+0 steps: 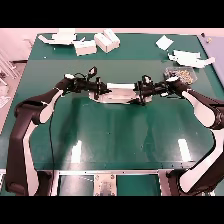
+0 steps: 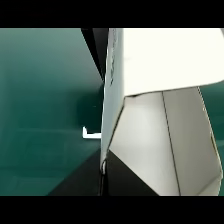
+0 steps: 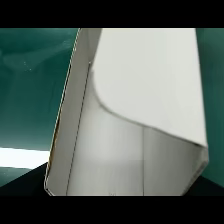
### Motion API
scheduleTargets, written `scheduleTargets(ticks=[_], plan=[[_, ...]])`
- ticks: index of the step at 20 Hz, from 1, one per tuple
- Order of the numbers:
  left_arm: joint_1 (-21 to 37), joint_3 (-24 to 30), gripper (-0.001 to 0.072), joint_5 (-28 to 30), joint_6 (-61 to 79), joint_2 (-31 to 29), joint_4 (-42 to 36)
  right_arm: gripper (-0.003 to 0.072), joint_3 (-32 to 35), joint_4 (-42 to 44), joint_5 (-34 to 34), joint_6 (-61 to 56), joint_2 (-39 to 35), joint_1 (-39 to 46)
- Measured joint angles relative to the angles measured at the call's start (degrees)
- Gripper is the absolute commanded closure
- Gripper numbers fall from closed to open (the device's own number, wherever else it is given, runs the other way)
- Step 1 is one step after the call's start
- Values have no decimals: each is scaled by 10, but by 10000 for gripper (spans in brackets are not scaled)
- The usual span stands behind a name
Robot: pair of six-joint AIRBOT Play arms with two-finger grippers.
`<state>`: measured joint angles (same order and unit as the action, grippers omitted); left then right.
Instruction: Fold the box and place the chain.
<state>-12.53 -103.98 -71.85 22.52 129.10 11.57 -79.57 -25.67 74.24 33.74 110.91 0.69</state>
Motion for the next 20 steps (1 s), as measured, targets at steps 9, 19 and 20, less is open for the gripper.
scheduleTargets(ticks=[9, 19, 20], plan=[[0, 0, 687, 1, 0, 0, 0, -3, -30, -23, 9, -11, 29, 5], [0, 0, 688, 1, 0, 0, 0, 2, -50, -32, 17, -21, 43, 6], [0, 0, 688, 1, 0, 0, 0, 3, -52, -31, 18, -21, 45, 6]])
